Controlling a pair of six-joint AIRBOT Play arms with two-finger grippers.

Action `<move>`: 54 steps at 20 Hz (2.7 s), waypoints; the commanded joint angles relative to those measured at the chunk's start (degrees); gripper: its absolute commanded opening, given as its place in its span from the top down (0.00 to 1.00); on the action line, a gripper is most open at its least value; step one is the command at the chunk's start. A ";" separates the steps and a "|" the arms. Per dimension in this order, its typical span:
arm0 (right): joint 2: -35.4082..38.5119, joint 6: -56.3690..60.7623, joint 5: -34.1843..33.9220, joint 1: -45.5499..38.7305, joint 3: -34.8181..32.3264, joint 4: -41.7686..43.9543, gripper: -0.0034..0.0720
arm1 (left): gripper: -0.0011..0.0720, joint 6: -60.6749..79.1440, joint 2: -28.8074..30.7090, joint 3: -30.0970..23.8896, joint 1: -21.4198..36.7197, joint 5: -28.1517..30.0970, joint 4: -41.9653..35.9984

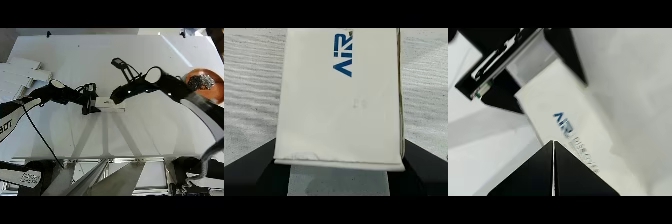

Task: Fold the box and place the chain.

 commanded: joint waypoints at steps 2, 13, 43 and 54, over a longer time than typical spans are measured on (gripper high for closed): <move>8.85 16.35 2.71 -0.02 0.00 -27.52 0.95 | 0.75 0.11 0.02 0.02 0.00 0.02 0.07; 12.66 26.91 9.29 -4.83 0.00 -40.33 0.94 | 0.75 0.11 0.02 0.00 0.00 0.02 0.07; 12.66 26.91 9.29 -4.83 0.00 -40.22 0.94 | 0.98 -0.07 7.54 0.02 3.02 0.09 -7.23; 12.66 26.91 9.29 -4.83 0.00 -40.22 0.94 | 0.98 -14.14 13.31 0.00 14.67 45.03 -21.86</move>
